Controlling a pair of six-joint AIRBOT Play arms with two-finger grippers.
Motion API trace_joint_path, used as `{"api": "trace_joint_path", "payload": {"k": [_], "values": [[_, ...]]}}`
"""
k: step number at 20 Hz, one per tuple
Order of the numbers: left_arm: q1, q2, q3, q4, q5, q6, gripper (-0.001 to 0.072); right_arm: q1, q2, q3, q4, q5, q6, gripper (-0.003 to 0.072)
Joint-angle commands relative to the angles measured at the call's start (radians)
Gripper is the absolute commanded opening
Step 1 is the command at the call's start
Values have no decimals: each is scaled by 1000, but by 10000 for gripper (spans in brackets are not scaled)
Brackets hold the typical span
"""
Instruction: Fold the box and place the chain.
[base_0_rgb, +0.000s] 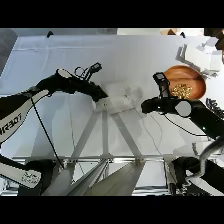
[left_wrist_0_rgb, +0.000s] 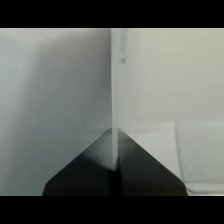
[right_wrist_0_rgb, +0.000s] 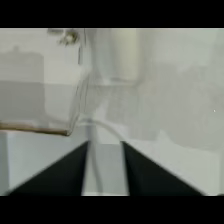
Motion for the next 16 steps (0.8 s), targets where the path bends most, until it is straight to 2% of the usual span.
{"api": "trace_joint_path", "payload": {"k": [1, 2, 6, 9, 11, 12, 16], "values": [[-1, 18, 1, 5, -22, 40, 7, 1, 7, 3, -2, -44, 2, 487], [0, 38, 1, 10, -28, 76, 7, 1, 21, 3, -3, -43, 2, 539], [28, 188, 1, 85, -81, 243, 8, 1, 113, 16, -14, -49, 2, 538], [56, 301, 0, 95, -225, 316, 6, 1, 206, 16, -53, -61, 2, 538], [53, 332, 0, 171, -315, 339, 4, 1, 261, 16, -65, -60, 2, 538], [46, 328, -2, 213, -329, 338, 4, 1, 281, 16, -65, -60, 2, 538], [5, 284, -45, 180, -211, 366, 3, 1, 312, 16, -64, -60, 2, 537]]}}
